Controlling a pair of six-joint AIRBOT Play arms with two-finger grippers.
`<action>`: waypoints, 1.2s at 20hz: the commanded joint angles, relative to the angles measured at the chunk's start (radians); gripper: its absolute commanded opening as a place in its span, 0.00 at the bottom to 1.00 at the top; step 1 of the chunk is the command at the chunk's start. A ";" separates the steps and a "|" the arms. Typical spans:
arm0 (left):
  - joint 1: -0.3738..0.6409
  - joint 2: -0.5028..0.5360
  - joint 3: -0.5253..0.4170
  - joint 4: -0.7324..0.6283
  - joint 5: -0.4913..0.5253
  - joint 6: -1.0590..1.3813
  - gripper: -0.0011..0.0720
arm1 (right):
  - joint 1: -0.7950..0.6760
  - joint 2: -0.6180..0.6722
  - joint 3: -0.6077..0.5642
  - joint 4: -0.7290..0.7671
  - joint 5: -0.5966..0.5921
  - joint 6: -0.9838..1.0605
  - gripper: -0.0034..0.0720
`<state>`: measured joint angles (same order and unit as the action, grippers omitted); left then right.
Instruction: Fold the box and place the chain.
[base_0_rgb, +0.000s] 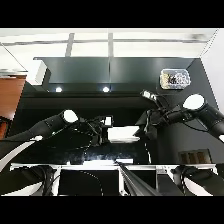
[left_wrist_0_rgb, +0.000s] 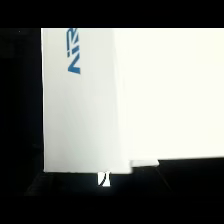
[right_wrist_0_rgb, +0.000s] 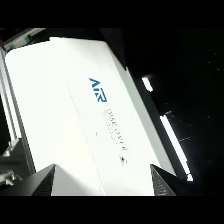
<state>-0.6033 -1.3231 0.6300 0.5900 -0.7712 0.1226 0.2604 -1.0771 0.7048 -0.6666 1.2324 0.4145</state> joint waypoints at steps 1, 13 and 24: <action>0.000 0.000 0.001 0.000 0.000 0.000 0.57 | 0.030 -0.001 -0.010 -0.027 -0.003 -0.019 0.99; 0.000 0.000 0.001 0.000 0.000 0.000 0.57 | 0.079 -0.002 -0.010 -0.110 -0.089 -0.019 0.99; 0.000 0.000 0.001 0.000 0.000 0.000 0.57 | 0.139 -0.008 -0.010 -0.167 -0.107 -0.025 0.99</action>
